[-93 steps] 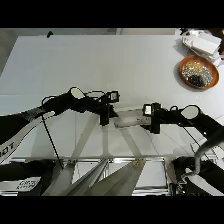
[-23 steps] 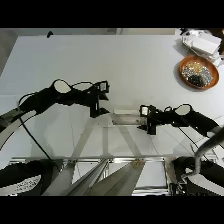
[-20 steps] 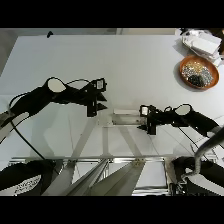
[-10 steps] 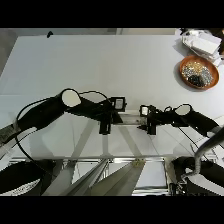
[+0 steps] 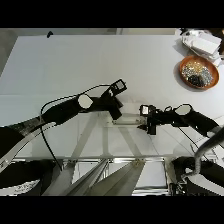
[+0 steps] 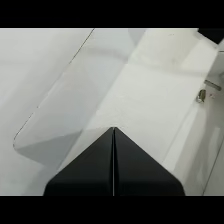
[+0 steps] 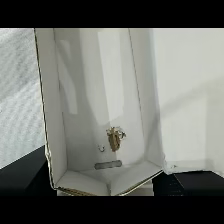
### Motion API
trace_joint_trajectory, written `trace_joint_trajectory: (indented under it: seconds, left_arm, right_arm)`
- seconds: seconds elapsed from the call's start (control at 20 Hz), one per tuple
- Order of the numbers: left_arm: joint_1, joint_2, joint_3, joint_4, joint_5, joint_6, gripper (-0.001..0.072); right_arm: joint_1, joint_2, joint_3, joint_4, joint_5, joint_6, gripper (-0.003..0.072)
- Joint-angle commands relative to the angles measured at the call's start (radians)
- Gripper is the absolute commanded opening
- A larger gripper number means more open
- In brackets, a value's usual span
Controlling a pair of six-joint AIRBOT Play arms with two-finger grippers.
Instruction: Fold the box and place the chain.
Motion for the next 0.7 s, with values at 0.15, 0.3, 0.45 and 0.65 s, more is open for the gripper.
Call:
trace_joint_trajectory:
  seconds: [0.15,0.3,0.45,0.65]
  left_arm:
    - [0.003,-0.008,0.001,0.003,0.006,-0.037,0.0008]
    - [0.004,0.060,0.001,0.071,-0.011,-0.036,0.0009]
    - [0.004,0.151,0.001,0.336,-0.130,-0.036,0.0008]
    - [0.010,0.219,0.000,0.604,-0.367,-0.035,0.0026]
  right_arm:
    - [0.000,0.001,0.000,-0.002,0.000,-0.001,0.0399]
    - [0.000,0.001,0.000,-0.002,0.000,-0.001,0.0399]
    - [0.000,0.001,0.000,-0.002,0.000,-0.001,0.0399]
    - [0.000,0.001,0.000,-0.002,0.000,-0.001,0.0399]
